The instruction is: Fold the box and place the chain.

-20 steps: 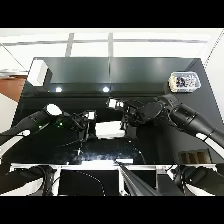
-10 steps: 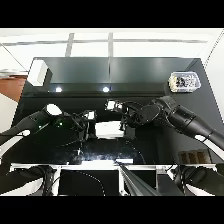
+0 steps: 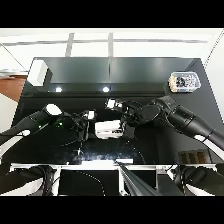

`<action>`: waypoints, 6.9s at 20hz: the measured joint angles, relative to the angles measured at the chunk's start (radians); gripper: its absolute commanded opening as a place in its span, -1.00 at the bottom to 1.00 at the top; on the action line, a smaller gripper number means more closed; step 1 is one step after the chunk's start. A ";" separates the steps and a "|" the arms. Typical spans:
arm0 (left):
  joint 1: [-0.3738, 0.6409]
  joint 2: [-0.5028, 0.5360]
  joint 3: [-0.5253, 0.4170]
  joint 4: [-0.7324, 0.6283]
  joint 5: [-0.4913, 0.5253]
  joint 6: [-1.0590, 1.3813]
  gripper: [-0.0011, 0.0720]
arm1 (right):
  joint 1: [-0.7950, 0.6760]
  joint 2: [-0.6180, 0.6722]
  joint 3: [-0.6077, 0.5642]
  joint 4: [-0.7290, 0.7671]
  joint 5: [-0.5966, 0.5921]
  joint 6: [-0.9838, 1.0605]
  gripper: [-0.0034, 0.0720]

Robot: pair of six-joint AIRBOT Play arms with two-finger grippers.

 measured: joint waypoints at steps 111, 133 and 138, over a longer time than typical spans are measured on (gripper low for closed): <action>-0.001 0.000 0.000 0.005 0.003 0.003 0.40 | -0.144 -0.071 -0.233 0.660 0.053 0.479 -0.85; -0.001 -0.001 -0.001 -0.003 0.001 -0.002 0.40 | -0.154 -0.063 -0.198 0.530 -0.011 0.523 -0.85; -0.001 -0.001 -0.001 -0.001 0.003 -0.002 0.40 | -0.257 -0.031 -0.182 0.535 -0.128 0.524 -0.85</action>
